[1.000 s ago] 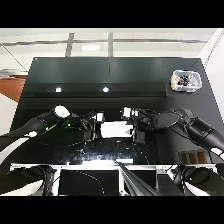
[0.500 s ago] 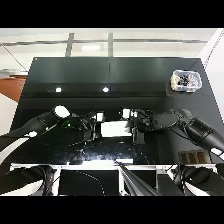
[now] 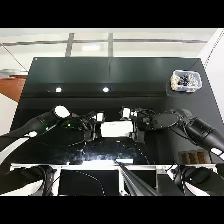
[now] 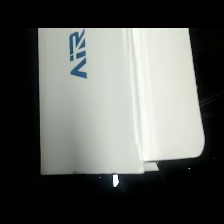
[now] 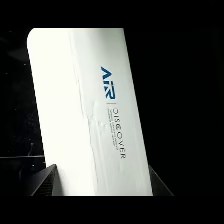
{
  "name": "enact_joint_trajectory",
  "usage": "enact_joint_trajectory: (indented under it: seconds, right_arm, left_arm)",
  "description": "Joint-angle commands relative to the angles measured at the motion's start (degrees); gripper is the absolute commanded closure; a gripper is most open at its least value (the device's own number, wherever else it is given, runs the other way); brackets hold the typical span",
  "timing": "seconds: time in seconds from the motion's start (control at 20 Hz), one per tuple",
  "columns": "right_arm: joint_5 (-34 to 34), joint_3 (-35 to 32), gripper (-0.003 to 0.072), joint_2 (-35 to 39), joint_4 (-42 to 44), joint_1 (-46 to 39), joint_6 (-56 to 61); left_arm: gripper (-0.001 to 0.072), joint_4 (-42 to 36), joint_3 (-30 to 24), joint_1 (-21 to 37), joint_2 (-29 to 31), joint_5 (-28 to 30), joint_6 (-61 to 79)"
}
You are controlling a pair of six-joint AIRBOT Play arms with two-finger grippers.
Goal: Fold the box and place the chain.
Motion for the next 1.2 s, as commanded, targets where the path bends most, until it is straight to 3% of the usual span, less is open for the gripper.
enact_joint_trajectory:
  seconds: [0.0,0.4,0.45,0.5,0.55,1.15]
  right_arm:
    - [1.0,0.0,-0.0001,-0.6,-2.2,0.1,0.6]
    - [1.4,0.0,0.0038,-1.4,-2.6,0.4,0.9]
    - [1.4,0.0,0.0081,-1.4,-2.5,0.4,0.9]
    - [1.2,0.0,0.0279,-1.4,-2.5,0.4,0.9]
    - [1.2,0.0,0.0389,-1.4,-2.5,0.4,0.9]
    - [1.2,1.3,0.0377,-1.1,-0.4,0.4,1.1]
  left_arm:
    - [0.0317,0.0,0.0,0.0,0.0,0.0,0.0]
    - [0.0317,0.0,0.0,0.0,0.0,0.0,0.0]
    - [0.0317,0.0,0.0,0.0,0.0,0.0,0.0]
    - [0.0317,0.0,0.0,0.0,0.0,0.0,0.0]
    - [0.0317,0.0,0.0,0.0,0.0,0.0,0.0]
    - [0.0317,0.0,0.0,0.0,0.0,0.0,0.0]
